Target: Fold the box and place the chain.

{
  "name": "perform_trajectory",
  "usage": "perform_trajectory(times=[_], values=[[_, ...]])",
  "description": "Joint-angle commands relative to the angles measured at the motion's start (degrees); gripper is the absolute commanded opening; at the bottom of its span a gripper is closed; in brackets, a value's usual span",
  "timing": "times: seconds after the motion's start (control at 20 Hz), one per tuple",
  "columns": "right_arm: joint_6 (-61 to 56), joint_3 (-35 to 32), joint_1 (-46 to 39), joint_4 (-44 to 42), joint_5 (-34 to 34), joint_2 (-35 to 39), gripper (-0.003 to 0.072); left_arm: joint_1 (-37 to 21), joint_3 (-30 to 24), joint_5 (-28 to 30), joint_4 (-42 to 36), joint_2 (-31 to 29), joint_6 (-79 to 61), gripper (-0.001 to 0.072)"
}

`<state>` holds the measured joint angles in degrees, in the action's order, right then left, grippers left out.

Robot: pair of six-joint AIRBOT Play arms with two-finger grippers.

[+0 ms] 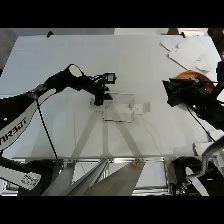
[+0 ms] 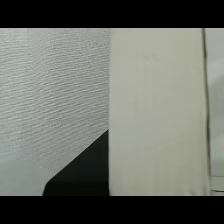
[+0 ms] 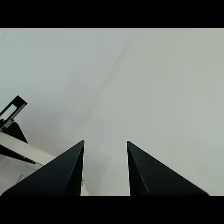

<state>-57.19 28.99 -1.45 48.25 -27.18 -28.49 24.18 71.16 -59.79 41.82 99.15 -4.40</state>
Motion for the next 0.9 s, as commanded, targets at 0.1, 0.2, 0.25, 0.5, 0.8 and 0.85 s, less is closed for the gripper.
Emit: perform_trajectory(times=[0.1, 0.2, 0.25, 0.5, 0.8, 0.85], values=[[0.00, 0.04, 0.02, 0.02, -1.99, -1.42, 0.0295, 0.04, -0.02, -1.25, 3.02, 0.04, 2.32, 0.0003], [0.00, 0.04, 0.02, 0.02, -2.03, -1.42, 0.0295, 0.04, -0.02, -1.03, 2.99, 0.04, 2.27, 0.0007], [0.02, 0.04, 0.02, 0.00, -2.03, -1.42, 0.0296, 0.04, -0.02, -1.05, 2.99, 0.04, 2.29, 0.0007], [0.24, 0.04, 0.02, 0.02, -2.03, -1.42, 0.0297, 0.04, -0.02, -1.03, 2.97, -0.20, 2.29, 0.0008], [9.68, 0.07, 0.02, -0.39, -14.16, -1.40, 0.0419, 0.09, -0.02, -1.09, 2.64, -0.17, 2.29, 0.0012], [13.79, 0.07, 0.02, -0.79, -19.10, -1.40, 0.0431, 0.09, -0.02, -1.09, 2.64, -0.17, 2.29, 0.0012]])
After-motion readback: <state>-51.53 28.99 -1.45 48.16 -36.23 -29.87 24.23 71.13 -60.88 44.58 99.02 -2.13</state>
